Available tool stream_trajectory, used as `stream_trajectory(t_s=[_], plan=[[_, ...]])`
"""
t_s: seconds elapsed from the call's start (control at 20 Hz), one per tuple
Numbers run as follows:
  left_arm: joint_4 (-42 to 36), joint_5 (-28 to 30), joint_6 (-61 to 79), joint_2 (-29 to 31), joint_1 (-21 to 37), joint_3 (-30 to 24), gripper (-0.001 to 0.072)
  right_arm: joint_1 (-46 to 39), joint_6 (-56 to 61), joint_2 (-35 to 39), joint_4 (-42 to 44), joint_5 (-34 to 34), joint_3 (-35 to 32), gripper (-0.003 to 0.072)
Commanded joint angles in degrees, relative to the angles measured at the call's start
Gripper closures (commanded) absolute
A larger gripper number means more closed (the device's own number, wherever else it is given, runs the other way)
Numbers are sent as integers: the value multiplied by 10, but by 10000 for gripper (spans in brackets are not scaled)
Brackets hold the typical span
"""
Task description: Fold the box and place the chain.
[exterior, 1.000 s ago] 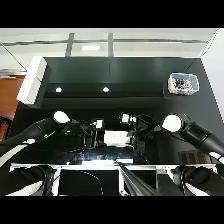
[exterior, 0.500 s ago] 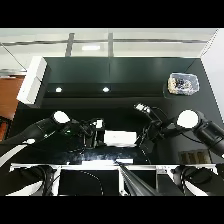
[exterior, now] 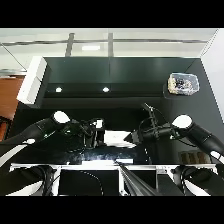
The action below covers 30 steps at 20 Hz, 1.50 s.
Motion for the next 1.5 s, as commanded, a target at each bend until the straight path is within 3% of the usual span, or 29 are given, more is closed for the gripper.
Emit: stream_trajectory(t_s=[0.0, 0.2, 0.9, 1.0, 1.2, 1.25, 1.35, 1.45], plan=[[0, 0, 0, 0, 0, 0, 313, -1, 3, -23, 7, -17, -5, 675], [0, 0, 0, 0, 0, 0, 313, -1, 10, -30, -28, -22, -5, 675], [0, 0, 0, 0, 0, 0, 312, -1, -20, -30, -11, -33, -4, 675], [0, 0, 0, 0, 0, 0, 312, -11, -93, -26, 42, -2, 10, 675], [47, -1, -86, 3, 4, 15, 302, -95, -89, 23, 5, 84, 78, 675], [80, -8, -112, 8, 3, 23, 285, -127, -80, 40, -4, 97, 90, 675], [165, -28, -167, 29, 3, 38, -7, -185, -63, 77, -15, 113, 104, 675], [247, -42, -240, 59, 3, 50, -1, -233, -61, 110, -19, 127, 105, 675]])
